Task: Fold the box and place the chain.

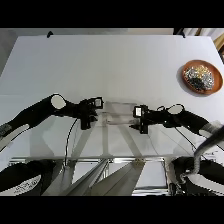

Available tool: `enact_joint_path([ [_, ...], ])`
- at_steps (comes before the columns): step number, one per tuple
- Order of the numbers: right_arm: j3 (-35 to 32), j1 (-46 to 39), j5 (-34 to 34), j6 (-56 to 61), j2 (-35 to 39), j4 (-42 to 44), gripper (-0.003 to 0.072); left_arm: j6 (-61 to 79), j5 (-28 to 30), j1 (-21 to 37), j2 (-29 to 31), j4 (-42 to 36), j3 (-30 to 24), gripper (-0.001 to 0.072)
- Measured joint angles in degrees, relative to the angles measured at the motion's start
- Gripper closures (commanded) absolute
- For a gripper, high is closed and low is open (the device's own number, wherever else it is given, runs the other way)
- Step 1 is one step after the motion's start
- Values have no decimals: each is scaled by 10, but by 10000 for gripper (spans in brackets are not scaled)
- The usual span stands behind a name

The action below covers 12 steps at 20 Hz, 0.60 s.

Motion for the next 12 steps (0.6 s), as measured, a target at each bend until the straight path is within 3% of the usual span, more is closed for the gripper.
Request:
enact_joint_path([
  [12,0,0,0,0,0,0,288,39,69,-13,-25,-9,0,415],
])
